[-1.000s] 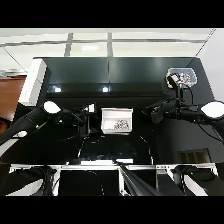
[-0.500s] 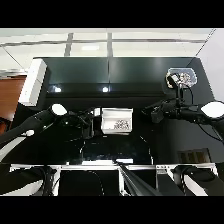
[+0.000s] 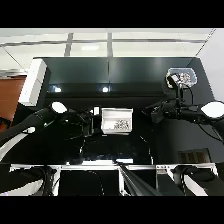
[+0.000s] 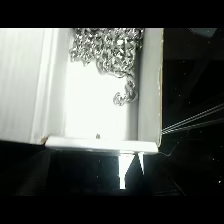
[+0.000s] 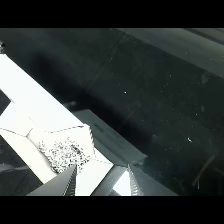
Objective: Fold the box and place the chain.
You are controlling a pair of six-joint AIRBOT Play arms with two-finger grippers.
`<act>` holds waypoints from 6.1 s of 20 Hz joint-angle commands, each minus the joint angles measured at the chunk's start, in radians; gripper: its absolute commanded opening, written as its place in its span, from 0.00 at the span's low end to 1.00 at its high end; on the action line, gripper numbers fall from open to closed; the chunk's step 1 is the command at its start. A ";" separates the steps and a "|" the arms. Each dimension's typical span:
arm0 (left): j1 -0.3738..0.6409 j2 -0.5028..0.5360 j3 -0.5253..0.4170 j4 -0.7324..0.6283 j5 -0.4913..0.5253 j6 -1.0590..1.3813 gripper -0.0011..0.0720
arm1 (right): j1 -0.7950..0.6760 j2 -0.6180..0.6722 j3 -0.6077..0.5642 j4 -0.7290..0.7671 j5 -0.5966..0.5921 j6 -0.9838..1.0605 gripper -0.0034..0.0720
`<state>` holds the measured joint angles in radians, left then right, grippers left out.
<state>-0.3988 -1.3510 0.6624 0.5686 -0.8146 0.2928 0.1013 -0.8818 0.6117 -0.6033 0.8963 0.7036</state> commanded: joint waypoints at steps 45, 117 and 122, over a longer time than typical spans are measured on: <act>-0.020 -0.044 0.053 -0.026 -0.031 0.020 0.59 | 0.374 -0.277 0.200 -0.209 0.015 -0.496 1.00; -0.019 -0.043 0.053 -0.027 -0.031 0.017 0.59 | 0.230 -0.479 0.199 0.074 0.212 0.290 0.06; -0.018 0.003 0.054 -0.020 -0.035 -0.028 0.80 | 0.038 -0.246 0.229 0.018 0.361 0.272 0.06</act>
<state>-0.4179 -1.3739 0.7155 0.5453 -0.8463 0.2981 0.2356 -1.2411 0.8276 -0.5571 1.1690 0.9840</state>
